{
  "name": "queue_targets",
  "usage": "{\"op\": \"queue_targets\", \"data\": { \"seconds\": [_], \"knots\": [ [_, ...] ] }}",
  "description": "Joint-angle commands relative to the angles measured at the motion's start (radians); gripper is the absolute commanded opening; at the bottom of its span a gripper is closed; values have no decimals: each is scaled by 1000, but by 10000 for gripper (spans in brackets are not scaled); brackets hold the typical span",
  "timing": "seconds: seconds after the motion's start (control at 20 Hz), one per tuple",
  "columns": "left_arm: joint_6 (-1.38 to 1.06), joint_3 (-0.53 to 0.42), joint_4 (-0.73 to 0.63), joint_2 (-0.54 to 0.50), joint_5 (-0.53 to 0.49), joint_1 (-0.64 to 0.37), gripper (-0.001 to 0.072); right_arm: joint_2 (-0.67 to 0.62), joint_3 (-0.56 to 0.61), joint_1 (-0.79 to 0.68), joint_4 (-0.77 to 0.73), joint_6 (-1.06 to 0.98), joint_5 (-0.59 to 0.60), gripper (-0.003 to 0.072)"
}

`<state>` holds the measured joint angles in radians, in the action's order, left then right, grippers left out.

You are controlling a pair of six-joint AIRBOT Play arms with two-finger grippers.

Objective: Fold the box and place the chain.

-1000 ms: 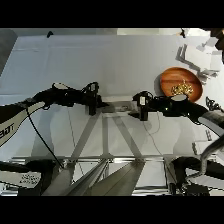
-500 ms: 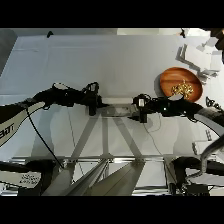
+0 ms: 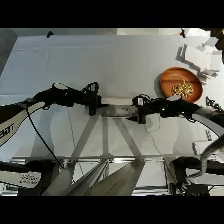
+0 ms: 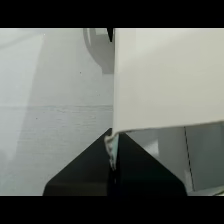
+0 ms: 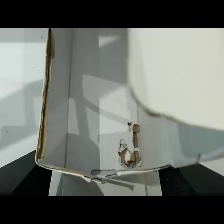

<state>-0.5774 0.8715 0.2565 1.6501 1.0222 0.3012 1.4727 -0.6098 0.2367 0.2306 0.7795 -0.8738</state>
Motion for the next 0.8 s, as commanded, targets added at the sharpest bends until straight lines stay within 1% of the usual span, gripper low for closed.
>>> {"op": "queue_targets", "data": {
  "seconds": [0.0, 0.15, 0.3, 0.6, 0.75],
  "knots": [
    [0, 1, -2, 0, -1, 0, 9, 1, -1, 18, -6, -24, 8, 652],
    [0, 1, -2, 0, -1, 0, 9, 1, -1, 18, -14, -29, 12, 652],
    [0, 1, -2, 0, -1, 0, 9, 1, -1, 18, -57, -51, 50, 652],
    [0, 1, -2, 0, -1, 0, 9, 0, -3, 18, -50, -95, 82, 652],
    [0, 1, -2, 0, -1, 0, 9, 0, -4, 18, -7, -120, 84, 652]
  ]
}}
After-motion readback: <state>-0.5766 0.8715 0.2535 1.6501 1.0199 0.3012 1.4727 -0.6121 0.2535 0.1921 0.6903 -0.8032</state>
